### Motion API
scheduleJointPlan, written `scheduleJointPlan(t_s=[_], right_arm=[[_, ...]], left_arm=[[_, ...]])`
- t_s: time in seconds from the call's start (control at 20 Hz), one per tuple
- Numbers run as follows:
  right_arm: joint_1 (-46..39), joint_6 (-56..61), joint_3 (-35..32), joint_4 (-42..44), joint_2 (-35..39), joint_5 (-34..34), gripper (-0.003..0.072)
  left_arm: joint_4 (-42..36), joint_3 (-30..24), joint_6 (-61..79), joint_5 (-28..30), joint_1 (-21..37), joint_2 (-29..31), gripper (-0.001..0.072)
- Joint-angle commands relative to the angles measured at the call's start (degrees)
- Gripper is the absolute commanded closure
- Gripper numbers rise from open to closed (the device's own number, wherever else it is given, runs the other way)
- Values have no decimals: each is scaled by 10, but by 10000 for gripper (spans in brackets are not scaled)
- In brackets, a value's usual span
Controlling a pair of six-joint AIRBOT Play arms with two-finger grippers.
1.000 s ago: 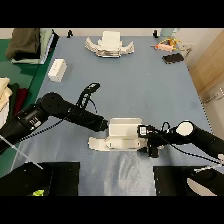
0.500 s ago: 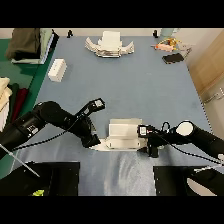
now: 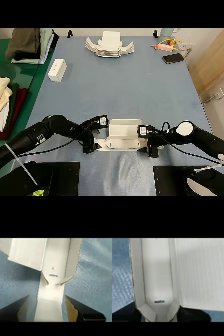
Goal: Fold the box.
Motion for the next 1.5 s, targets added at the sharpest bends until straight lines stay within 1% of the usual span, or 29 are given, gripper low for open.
scheduleJointPlan(t_s=[0.0,0.2,0.25,0.3,0.5,0.55,0.6,0.8,0.95,1.05,1.4,1.45], right_arm=[[0,0,0,0,0,0,156],[0,0,0,0,0,0,156],[0,0,0,0,0,0,156],[0,0,0,0,0,0,156],[0,0,0,0,0,0,156],[0,0,0,0,0,0,156],[0,0,0,0,0,0,156],[0,0,0,0,0,0,156],[0,0,0,0,0,0,156],[0,0,0,0,0,0,156],[0,0,0,0,0,0,156],[0,0,0,0,0,0,156]], left_arm=[[-32,-7,25,61,-29,-31,190],[-77,-7,69,74,-59,-65,200],[-81,-7,68,86,-64,-69,251],[-80,-7,69,96,-68,-70,359],[-80,-7,68,116,-71,-70,370],[-83,-7,68,117,-71,-70,517],[-87,-7,68,117,-72,-70,555],[-98,-7,68,112,-89,-70,555],[-117,-7,69,137,-90,-70,555],[-137,-7,85,143,-90,-70,555],[-140,-7,96,143,-90,-70,549],[-141,-7,96,143,-90,-70,357]])
